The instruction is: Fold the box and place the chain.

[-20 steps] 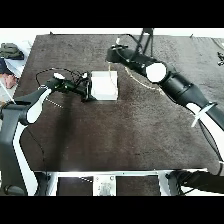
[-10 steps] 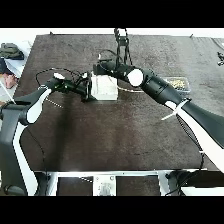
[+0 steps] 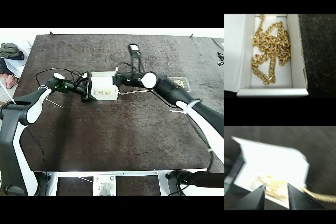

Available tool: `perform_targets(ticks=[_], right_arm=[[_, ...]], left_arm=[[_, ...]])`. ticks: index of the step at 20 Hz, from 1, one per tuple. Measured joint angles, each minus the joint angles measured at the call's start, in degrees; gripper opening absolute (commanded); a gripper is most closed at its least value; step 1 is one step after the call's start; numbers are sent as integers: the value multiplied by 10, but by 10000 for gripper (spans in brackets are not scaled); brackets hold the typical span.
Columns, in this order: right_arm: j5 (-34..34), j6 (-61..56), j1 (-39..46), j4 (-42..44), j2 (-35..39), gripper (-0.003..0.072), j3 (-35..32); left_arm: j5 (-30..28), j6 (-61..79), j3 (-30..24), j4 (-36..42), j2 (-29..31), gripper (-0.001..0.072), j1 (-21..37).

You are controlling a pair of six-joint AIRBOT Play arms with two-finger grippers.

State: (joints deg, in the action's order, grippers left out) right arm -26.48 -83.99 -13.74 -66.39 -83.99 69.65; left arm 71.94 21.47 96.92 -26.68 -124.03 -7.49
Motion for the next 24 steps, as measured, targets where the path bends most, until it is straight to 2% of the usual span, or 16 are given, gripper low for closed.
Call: perform_targets(ticks=[4, 8, 13, 18, 19, 21, 24], right_arm=[[34, -52, 93, -12, 67, 330, -130], [82, -107, 179, -14, 70, 331, -211], [151, -131, 216, 23, 9, 331, -221], [185, -136, 223, 49, -69, 328, -160], [186, -136, 224, 54, -83, 263, -147], [191, -136, 224, 61, -108, -1, -121], [196, -137, 211, 67, -119, -5, -100]], left_arm=[[0, 0, 0, 0, 0, 345, 0], [0, 0, 0, 0, 0, 345, 0], [0, 0, 0, 0, 0, 345, 0], [0, 0, 0, 0, 0, 345, 0], [0, 0, 0, 0, 0, 345, 0], [0, 0, 0, 0, 0, 345, 0], [0, 0, 0, 0, 0, 345, 0]])
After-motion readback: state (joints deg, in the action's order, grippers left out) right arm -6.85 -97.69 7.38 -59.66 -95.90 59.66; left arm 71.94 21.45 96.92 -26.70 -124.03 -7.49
